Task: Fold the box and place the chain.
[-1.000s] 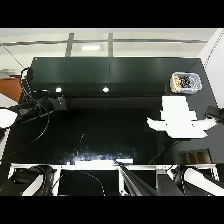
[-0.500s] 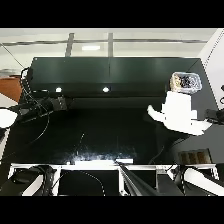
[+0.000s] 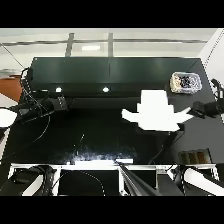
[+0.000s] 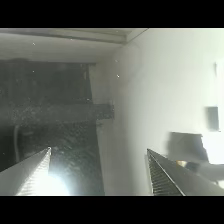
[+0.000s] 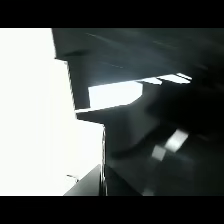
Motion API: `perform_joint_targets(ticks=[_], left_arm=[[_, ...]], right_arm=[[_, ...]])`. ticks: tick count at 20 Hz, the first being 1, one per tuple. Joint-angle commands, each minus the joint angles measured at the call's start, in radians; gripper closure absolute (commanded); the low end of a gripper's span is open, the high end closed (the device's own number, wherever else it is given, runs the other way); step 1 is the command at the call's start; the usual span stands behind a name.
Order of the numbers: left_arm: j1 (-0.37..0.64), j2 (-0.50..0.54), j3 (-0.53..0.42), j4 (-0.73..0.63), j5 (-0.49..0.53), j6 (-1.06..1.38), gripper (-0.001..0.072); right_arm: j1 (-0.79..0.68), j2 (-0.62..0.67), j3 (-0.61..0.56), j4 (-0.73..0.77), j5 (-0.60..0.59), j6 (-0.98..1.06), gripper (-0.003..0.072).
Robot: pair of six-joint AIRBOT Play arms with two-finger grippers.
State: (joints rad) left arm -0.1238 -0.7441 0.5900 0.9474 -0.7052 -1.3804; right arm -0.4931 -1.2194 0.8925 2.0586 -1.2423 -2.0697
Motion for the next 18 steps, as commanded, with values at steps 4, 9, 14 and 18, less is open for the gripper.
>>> perform_joint_targets(ticks=[4,9,14,18], left_arm=[[0.0,-0.003,0.0,-0.047,-0.094,-0.007,0.0006],[0.0,-0.003,0.0,-0.078,-0.203,-0.038,0.0006],[0.002,-0.016,-0.086,-0.187,-0.212,-0.038,0.0006],[0.002,-0.114,-0.217,-0.504,-0.108,0.205,0.0005]], right_arm=[[0.315,0.087,-0.016,0.299,0.042,-0.129,0.0659],[0.507,0.31,-0.209,0.309,0.316,-0.157,0.0659],[0.507,0.514,-0.435,0.312,0.371,-0.156,0.0659],[0.507,0.536,-0.478,0.305,0.379,-0.156,0.0659]])
